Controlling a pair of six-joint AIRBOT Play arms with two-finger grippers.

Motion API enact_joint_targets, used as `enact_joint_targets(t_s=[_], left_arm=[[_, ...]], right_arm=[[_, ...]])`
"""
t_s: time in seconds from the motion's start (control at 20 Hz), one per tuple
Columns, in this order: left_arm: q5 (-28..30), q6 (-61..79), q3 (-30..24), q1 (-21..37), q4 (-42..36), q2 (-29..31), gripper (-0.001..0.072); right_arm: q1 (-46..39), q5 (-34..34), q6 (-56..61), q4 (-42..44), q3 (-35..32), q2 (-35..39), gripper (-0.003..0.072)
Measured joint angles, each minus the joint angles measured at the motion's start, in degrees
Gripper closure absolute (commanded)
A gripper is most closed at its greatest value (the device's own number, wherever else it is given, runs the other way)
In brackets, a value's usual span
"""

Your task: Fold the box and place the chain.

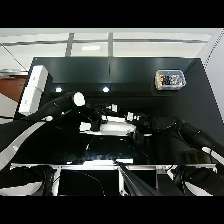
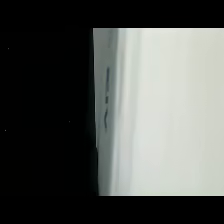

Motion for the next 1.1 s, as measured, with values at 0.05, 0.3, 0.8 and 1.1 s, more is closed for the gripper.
enact_joint_targets(t_s=[0.05,0.3,0.8,1.1], left_arm=[[-0.1,-0.4,0.0,0.0,0.0,0.0,0.068],[-0.8,-1.2,0.0,0.0,-0.1,0.0,0.068],[-1.0,-1.4,0.0,0.0,-0.2,0.0,0.068],[-0.7,-1.4,0.0,0.0,-0.2,0.0,0.068]], right_arm=[[0.1,0.2,0.0,-0.2,0.0,-0.3,0.0184],[0.1,0.0,0.0,-0.7,0.0,-1.1,-0.0034],[0.2,-1.7,0.0,-0.7,-0.1,-1.2,-0.0031],[0.2,-1.9,0.0,-0.5,-0.1,-1.6,-0.0031]])
